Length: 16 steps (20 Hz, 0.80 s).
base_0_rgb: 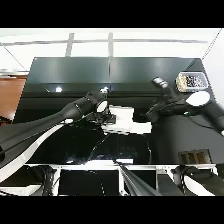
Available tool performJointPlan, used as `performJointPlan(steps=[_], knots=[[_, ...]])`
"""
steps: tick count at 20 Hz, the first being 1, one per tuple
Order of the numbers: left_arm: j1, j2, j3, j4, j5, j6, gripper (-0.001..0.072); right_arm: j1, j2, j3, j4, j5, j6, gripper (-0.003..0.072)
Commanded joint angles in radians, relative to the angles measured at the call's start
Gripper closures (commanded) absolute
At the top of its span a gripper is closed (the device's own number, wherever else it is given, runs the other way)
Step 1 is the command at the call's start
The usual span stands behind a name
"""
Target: Fold the box and place the chain.
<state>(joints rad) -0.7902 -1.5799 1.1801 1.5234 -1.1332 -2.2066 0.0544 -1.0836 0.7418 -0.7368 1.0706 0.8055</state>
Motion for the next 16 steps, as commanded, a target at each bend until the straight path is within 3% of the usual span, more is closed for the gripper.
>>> performJointPlan(steps=[1, 4, 8, 11, 14, 16], knots=[[0.001, 0.000, 0.000, 0.002, -0.001, 0.000, 0.0677, -0.284, 0.053, -0.010, -0.084, 0.090, 0.287, 0.0660], [0.001, 0.000, 0.000, 0.002, -0.001, 0.000, 0.0676, -0.381, 0.050, -0.186, -0.061, -0.089, 0.498, 0.0660], [0.001, 0.000, 0.000, 0.002, -0.001, 0.000, 0.0676, -0.249, -0.012, -0.352, 0.093, -0.108, 0.430, 0.0660], [0.001, 0.000, 0.000, 0.002, -0.001, 0.000, 0.0676, -0.067, -0.104, -0.346, 0.202, -0.194, 0.391, 0.0659], [0.001, 0.000, 0.000, 0.002, -0.002, 0.000, 0.0676, 0.044, -0.181, -0.278, 0.366, -0.161, 0.262, 0.0660], [0.001, 0.000, 0.000, 0.002, -0.002, 0.000, 0.0676, 0.069, -0.185, -0.227, 0.358, -0.148, 0.239, 0.0659]])
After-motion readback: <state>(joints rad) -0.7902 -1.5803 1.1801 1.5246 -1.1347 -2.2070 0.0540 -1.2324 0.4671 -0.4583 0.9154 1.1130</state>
